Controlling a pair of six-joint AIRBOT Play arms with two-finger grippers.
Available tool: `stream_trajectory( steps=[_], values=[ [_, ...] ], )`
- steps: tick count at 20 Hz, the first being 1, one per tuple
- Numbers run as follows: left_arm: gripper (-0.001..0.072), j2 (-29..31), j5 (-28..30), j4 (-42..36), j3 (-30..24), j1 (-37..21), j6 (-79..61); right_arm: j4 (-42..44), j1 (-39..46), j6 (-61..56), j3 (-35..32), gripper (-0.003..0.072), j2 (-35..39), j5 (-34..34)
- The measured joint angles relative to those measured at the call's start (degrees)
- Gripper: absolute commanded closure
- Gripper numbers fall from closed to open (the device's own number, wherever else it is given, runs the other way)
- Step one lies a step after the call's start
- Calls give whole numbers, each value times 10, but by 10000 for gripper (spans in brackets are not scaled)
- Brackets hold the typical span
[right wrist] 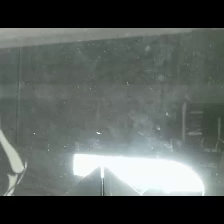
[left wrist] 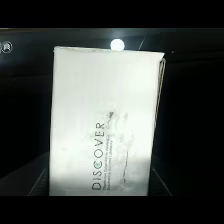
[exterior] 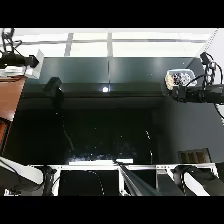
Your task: Fold the box and place the chain.
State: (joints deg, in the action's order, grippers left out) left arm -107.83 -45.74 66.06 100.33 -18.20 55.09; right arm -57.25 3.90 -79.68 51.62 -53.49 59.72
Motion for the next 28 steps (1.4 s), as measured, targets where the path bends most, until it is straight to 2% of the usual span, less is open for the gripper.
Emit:
stream_trajectory(
  steps=[2, 3, 4, 5, 8, 10, 11, 12, 14, 16, 18, 21, 23, 28],
  values=[
    [340, -37, -16, 0, 28, -2, 9, 0, 0, -10, 0, 673, 0, 1],
    [244, -51, -23, 0, 38, -3, 13, 0, -1, -13, 0, 673, 0, 1],
    [65, -59, -23, 1, 45, -3, 15, 0, -1, -14, 0, 673, 0, 2],
    [-10, -65, -28, 2, 51, -4, 17, 0, -1, -17, 0, 673, 0, 1],
    [-7, -76, -63, 34, 91, -3, 45, 0, -1, -19, 0, 673, 0, -1],
    [-2, -75, -101, 72, 143, -1, 81, 0, -1, -20, 0, 673, 0, -5],
    [36, -69, -126, 88, 168, 0, 97, 0, -1, -20, 0, 673, 0, -8],
    [184, -56, -141, 97, 186, 2, 112, 0, -2, -20, 0, 673, 0, -12],
    [677, -17, -167, 103, 196, 8, 141, -2, -9, -17, 0, 673, 0, -24],
    [684, 40, -187, 104, 174, 15, 165, -2, -25, -8, 0, 673, -1, -40],
    [685, 106, -202, 95, 128, 26, 189, -3, -48, 0, -3, 674, -2, -60],
    [685, 233, -202, 71, 17, 63, 215, -14, -90, 6, -25, 675, -3, -108],
    [685, 332, -177, 77, -90, 106, 228, -35, -116, 6, -55, 674, -4, -155],
    [682, 555, -80, 162, -428, 199, 333, -103, -133, 2, -133, 673, -4, -255]
  ],
)
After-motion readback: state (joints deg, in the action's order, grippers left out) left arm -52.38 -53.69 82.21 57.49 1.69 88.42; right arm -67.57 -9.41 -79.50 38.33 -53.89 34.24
